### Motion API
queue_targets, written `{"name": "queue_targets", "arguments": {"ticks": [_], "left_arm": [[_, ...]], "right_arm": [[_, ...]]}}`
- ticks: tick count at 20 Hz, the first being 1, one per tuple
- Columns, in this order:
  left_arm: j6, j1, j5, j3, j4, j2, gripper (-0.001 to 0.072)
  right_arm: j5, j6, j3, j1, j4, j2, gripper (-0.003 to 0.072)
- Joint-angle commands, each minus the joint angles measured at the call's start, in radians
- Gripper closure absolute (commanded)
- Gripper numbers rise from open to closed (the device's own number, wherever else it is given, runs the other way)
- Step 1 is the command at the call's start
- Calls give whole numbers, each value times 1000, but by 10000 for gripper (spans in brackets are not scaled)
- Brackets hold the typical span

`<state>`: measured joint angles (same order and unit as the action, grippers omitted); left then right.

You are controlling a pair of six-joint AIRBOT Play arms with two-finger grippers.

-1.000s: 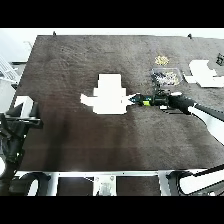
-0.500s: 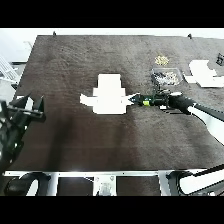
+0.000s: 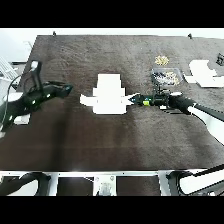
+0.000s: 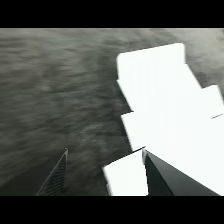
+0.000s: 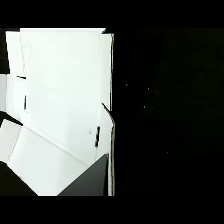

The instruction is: Fold the box and place the chain.

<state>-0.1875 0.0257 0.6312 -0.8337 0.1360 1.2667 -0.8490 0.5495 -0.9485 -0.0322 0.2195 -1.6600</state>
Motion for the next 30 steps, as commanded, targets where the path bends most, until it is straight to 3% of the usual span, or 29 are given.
{"name": "queue_targets", "arguments": {"ticks": [1,3,7,13,23,27,28,30], "left_arm": [[-307,0,286,-301,214,291,172],[-443,0,404,-476,340,407,172],[-610,0,536,-740,450,563,172],[-766,-28,740,-1000,588,748,173],[-793,-137,652,-1179,627,874,172],[-807,-142,652,-1190,614,920,177],[-800,-142,654,-1191,617,922,221],[-797,-142,661,-1191,614,922,221]], "right_arm": [[0,-11,-1,-1,0,0,685],[0,-13,-1,0,0,0,685],[-19,-28,-1,1,1,0,684],[-19,-31,-1,0,0,0,683],[-19,-35,-1,0,0,0,683],[-19,-35,-1,0,1,0,682],[-19,-35,-1,0,0,0,683],[-19,-36,-1,0,1,0,683]]}}
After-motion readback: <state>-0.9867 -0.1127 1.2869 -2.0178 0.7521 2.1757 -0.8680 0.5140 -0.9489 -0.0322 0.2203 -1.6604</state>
